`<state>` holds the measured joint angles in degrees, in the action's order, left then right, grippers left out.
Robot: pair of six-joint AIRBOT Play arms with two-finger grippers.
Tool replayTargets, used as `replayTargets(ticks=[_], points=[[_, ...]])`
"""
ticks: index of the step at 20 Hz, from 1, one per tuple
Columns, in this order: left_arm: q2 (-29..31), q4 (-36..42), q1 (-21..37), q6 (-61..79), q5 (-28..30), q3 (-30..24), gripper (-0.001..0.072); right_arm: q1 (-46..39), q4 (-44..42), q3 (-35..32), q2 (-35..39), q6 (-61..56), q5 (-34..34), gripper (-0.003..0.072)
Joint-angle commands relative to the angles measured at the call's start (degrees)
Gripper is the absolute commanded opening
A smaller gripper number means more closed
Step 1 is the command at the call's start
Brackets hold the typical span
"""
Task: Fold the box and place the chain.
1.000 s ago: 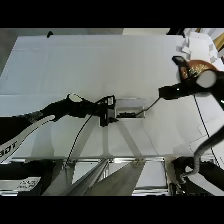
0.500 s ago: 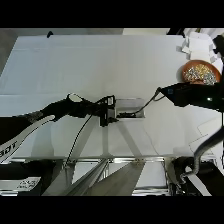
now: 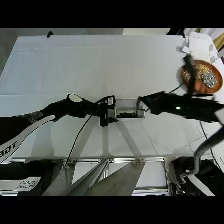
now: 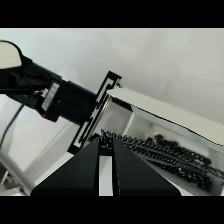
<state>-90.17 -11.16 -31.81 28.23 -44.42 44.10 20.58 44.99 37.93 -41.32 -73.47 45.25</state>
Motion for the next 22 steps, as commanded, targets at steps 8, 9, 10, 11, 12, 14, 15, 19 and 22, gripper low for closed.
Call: replayTargets(ticks=[8, 9, 10, 11, 12, 14, 15, 19, 22], points=[[0.0, 0.0, 0.0, 0.0, 0.0, 0.0, 0.0251, 10.2, 5.6, -2.0, -18.0, 1.9, -9.3, 0.0026], [0.0, 0.0, 0.0, 0.0, 0.0, 0.0, 0.0251, 10.2, 5.6, -2.0, -18.0, 1.9, -9.5, 0.0089], [0.0, 0.0, 0.0, 0.0, 0.0, 0.0, 0.0251, 10.2, 5.6, -2.0, -17.9, 1.9, -9.8, 0.02], [0.0, 0.0, 0.0, 0.0, 0.0, 0.0, 0.0251, 10.0, 5.5, -2.0, -17.6, 1.8, -9.9, 0.0263], [0.0, 0.0, 0.0, 0.0, 0.0, 0.0, 0.0251, 9.6, 5.6, -1.9, -16.9, 1.7, -9.9, 0.0276], [0.0, 0.0, 0.0, 0.0, 0.0, 0.0, 0.0251, 7.8, 5.9, -1.8, -13.7, 1.8, -9.7, 0.0274], [0.0, 0.0, 0.0, 0.0, 0.0, 0.0, 0.0251, 5.8, 6.6, -1.8, -11.9, 1.8, -8.7, 0.0271], [0.0, 0.0, 0.0, 0.0, 0.0, 0.0, 0.0251, -8.4, 14.4, -0.7, -4.9, 1.4, 3.1, 0.0269], [0.0, 0.0, 0.0, 0.0, 0.0, 0.0, 0.0251, -19.8, 23.4, 2.3, -4.7, -3.8, 7.1, 0.0267]])
